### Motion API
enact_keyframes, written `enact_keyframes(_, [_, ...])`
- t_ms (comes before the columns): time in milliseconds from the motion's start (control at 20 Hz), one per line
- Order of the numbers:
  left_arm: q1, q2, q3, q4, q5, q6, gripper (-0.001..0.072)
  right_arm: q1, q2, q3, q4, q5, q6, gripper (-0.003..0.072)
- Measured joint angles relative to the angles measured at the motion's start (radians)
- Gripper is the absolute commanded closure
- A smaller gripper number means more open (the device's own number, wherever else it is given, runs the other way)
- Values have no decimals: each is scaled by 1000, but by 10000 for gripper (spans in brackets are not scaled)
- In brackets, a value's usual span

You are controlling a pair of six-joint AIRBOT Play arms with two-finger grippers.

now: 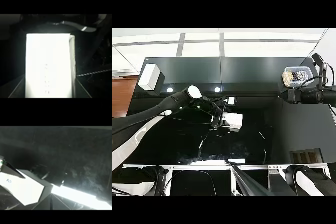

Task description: Fold the box and place the chain.

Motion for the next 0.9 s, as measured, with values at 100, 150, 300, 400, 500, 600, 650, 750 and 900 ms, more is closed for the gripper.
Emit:
enact_keyframes(100, [-21,-9,0,4,23,0,6,0,0,0,0,-1,0,673])
enact_keyframes(150, [-30,-12,0,10,35,0,6,0,0,0,0,-2,0,672])
enact_keyframes(300, [-46,-17,0,25,56,-4,11,0,0,0,0,-4,0,673])
enact_keyframes(400, [-50,-19,0,32,71,-13,15,0,0,0,0,-5,0,673])
enact_keyframes(500, [-56,-22,0,56,76,-16,52,0,0,0,0,-8,0,673])
enact_keyframes(600, [-59,-25,1,77,82,-34,341,0,0,0,0,-9,0,673])
enact_keyframes(650, [-60,-27,5,84,84,-51,377,0,0,0,0,-10,0,673])
enact_keyframes(750, [-60,-25,30,100,101,-114,382,0,0,0,0,-16,0,673])
enact_keyframes(900, [-50,6,78,131,104,-229,440,0,0,0,0,-17,6,673])
